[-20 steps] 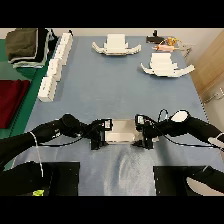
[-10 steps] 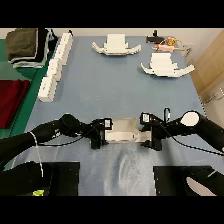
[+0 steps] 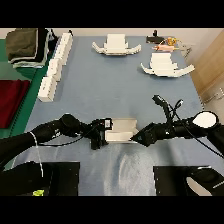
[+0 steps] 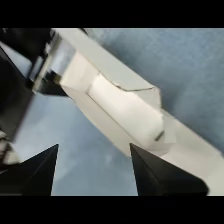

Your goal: Fold the box.

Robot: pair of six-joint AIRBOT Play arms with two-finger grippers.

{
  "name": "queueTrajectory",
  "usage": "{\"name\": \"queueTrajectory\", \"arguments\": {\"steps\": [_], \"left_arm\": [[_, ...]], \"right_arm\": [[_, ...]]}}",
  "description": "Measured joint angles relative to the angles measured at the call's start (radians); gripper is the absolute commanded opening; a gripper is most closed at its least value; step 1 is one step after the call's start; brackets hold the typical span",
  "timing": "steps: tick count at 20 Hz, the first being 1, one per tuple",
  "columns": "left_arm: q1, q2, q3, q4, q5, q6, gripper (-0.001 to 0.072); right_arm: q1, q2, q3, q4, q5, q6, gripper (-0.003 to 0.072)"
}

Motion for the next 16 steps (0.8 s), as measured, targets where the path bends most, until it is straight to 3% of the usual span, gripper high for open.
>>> {"name": "queueTrajectory", "arguments": {"steps": [1,2,3,7,10,11,12,16], "left_arm": [[0.000,0.000,0.000,0.000,0.000,0.000,0.0503],[0.000,0.000,0.000,0.000,0.000,0.000,0.0503],[0.000,0.000,0.000,0.000,0.000,0.000,0.0503],[0.000,0.000,0.000,0.000,0.000,0.001,0.0503],[0.000,0.000,0.000,0.000,0.000,0.001,0.0503],[0.000,0.000,0.000,0.000,0.000,0.001,0.0503],[0.000,0.000,0.000,0.000,0.000,0.001,0.0503],[0.000,0.000,0.000,0.000,0.000,0.001,0.0503]], "right_arm": [[0.000,0.002,0.000,0.025,0.000,0.059,0.0568],[0.000,0.002,0.000,0.044,-0.005,0.113,0.0324],[0.000,-0.003,0.000,0.057,-0.014,0.154,0.0228],[0.000,-0.059,0.000,0.102,-0.050,0.211,0.0229],[0.001,-0.122,0.013,0.206,-0.070,0.127,0.0220],[0.001,-0.146,0.027,0.231,-0.089,0.102,0.0119],[0.000,-0.175,0.051,0.248,-0.115,0.082,0.0086],[0.000,-0.331,0.174,0.243,-0.180,0.034,0.0086]]}}
